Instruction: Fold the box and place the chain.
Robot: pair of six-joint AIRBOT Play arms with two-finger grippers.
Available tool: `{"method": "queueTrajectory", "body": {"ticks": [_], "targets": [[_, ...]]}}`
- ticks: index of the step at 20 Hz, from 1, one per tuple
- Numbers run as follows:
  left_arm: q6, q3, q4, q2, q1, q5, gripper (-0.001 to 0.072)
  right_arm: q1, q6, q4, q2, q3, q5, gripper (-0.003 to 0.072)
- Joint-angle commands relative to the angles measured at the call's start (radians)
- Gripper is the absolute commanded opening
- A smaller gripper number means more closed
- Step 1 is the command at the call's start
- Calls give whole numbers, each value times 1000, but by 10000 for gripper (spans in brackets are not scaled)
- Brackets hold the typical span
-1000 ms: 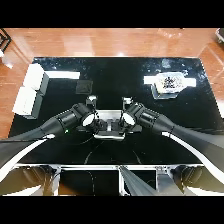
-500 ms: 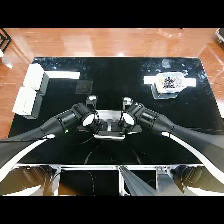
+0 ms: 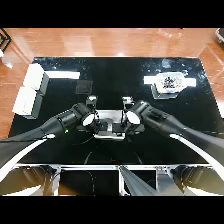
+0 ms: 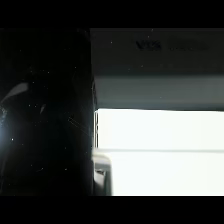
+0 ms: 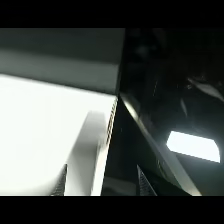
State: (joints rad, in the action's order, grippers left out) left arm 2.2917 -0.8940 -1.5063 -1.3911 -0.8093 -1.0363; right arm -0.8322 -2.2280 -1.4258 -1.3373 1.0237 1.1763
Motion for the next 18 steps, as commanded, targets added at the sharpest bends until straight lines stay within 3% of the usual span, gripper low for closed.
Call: {"method": "queueTrajectory", "body": {"ticks": [1,4,7,9,10,12,15,18], "targets": [[0,0,0,0,0,-15,20,16,134,2,158,0,79,515],[0,0,1,0,0,-15,20,65,172,-58,322,0,172,515],[0,0,2,0,0,-15,20,166,172,-284,398,0,222,515],[0,0,5,0,0,-15,20,272,171,-418,397,-3,187,517],[0,0,5,0,0,-15,20,341,176,-431,394,-6,119,678],[0,0,5,0,1,-16,19,488,311,-336,361,-6,-29,706],[0,0,5,0,0,-19,20,679,328,-273,231,23,-192,705],[0,0,5,0,1,-23,19,804,288,-271,2,168,-158,694]]}}
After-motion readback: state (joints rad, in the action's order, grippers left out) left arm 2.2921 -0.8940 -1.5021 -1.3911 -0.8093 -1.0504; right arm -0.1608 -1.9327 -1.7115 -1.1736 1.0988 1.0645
